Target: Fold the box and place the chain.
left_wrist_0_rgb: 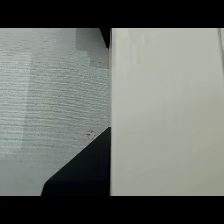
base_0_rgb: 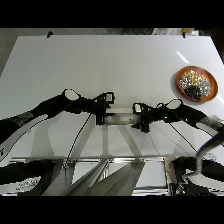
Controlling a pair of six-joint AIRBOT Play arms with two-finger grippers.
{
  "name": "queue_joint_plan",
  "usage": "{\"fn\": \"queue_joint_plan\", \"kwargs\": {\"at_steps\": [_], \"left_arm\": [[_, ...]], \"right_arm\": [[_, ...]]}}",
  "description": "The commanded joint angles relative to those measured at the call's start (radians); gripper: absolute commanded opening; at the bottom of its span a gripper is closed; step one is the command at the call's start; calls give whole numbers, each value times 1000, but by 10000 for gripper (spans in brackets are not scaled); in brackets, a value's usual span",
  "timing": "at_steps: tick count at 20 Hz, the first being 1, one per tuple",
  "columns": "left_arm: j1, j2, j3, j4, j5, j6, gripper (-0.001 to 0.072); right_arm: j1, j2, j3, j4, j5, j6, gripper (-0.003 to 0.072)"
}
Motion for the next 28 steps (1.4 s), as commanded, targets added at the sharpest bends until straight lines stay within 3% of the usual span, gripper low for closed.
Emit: {"fn": "queue_joint_plan", "kwargs": {"at_steps": [1, 14, 15, 17, 18, 22, 26, 28], "left_arm": [[0, 0, -1, 0, 0, 0, 10], [0, 0, -1, 0, 0, 0, 11], [0, 0, -1, 1, -3, 0, 68], [0, 0, -1, 0, -8, -6, 478], [0, 0, -1, 1, -7, -12, 590], [21, 26, -1, 48, -8, -84, 591], [68, 129, -1, 263, -35, -318, 588], [96, 205, -1, 388, -76, -447, 459]], "right_arm": [[1, 0, 0, 0, 2, 0, 404], [1, 0, 0, 0, 2, 0, 404], [1, 0, 0, 0, 2, 0, 404], [1, 0, 0, 0, 2, 0, 404], [1, 0, 0, 0, 2, 0, 404], [1, 0, 0, 0, 2, 0, 404], [1, 0, 0, 0, 2, 0, 404], [1, 0, 0, 0, 2, 0, 404]]}}
